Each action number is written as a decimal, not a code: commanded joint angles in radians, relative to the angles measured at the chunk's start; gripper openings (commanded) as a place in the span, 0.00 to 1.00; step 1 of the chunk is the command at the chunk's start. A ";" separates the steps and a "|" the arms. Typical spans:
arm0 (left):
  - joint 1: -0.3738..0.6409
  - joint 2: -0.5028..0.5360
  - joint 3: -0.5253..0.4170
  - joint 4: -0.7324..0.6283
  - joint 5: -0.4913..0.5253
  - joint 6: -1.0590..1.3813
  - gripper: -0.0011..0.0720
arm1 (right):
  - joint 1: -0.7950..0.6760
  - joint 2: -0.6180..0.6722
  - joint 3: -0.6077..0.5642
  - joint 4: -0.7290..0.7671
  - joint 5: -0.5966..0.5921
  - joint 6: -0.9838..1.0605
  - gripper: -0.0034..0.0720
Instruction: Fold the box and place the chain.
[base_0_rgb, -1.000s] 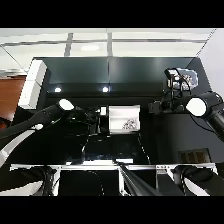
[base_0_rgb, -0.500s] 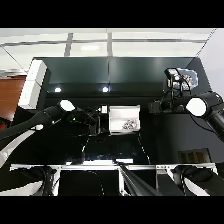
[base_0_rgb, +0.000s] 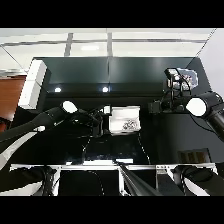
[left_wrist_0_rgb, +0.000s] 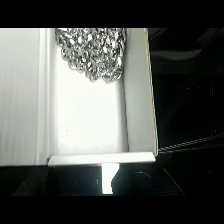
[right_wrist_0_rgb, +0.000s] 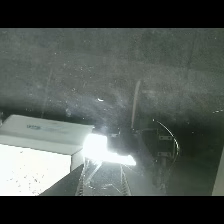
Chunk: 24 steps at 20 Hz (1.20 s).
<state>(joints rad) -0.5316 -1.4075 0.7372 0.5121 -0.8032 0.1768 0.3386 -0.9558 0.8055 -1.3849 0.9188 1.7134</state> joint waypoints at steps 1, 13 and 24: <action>-0.022 -0.001 0.000 -0.032 0.046 -0.003 0.99 | 0.000 0.000 0.000 0.001 0.000 0.000 0.41; -0.029 -0.001 0.000 -0.026 0.048 -0.002 0.56 | -0.027 -0.060 0.000 0.225 -0.263 -0.018 0.98; -0.029 -0.001 0.000 -0.026 0.048 -0.002 0.56 | -0.011 -0.161 0.002 0.467 0.182 -1.087 0.97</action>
